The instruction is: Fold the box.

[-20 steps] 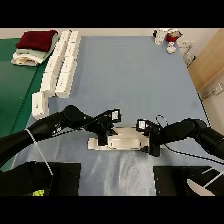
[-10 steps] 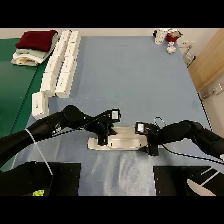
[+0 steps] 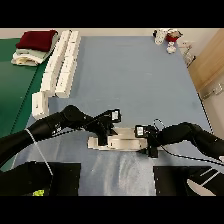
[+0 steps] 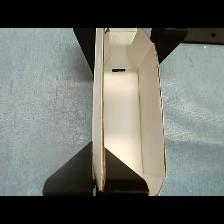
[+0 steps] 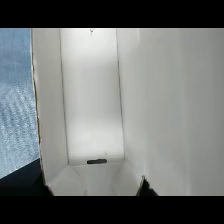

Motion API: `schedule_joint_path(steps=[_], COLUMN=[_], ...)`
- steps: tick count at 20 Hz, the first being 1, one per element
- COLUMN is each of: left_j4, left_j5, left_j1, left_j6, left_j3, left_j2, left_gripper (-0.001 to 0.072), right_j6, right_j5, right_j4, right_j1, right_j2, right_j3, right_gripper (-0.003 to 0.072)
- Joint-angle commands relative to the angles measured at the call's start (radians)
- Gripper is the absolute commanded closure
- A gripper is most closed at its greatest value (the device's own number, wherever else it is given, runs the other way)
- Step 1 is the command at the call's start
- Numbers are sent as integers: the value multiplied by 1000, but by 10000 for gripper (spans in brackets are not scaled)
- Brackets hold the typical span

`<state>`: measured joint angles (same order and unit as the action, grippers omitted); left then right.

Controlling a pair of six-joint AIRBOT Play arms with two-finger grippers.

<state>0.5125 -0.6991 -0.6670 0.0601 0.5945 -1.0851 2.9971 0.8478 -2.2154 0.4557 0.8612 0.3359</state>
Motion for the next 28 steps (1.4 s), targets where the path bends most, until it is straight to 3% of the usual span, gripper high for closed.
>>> schedule_joint_path(steps=[1, 13, 14, 15, 16, 28], left_j4=[0, 0, 0, 0, 0, 0], left_j5=[0, 0, 0, 0, 0, 0], left_j1=[0, 0, 0, 0, 0, 0], left_j6=[0, 0, 0, 0, 0, 0], left_j3=[0, 0, 0, 0, 0, 0], left_j2=[0, 0, 0, 0, 0, 0], left_gripper=[696, 695, 696, 696, 695, 696], right_j6=[-6, 3, 3, 3, 3, 3], right_j5=[6, -36, -40, -40, -40, -54], right_j4=[1, 1, 1, 2, 2, 16], right_j1=[-1, -1, 0, 0, 0, 0], right_j2=[-42, -21, -16, -12, -11, -8], right_j3=[0, -38, -38, -38, -38, -34], right_gripper=[28, 31, 48, 163, 207, 218])
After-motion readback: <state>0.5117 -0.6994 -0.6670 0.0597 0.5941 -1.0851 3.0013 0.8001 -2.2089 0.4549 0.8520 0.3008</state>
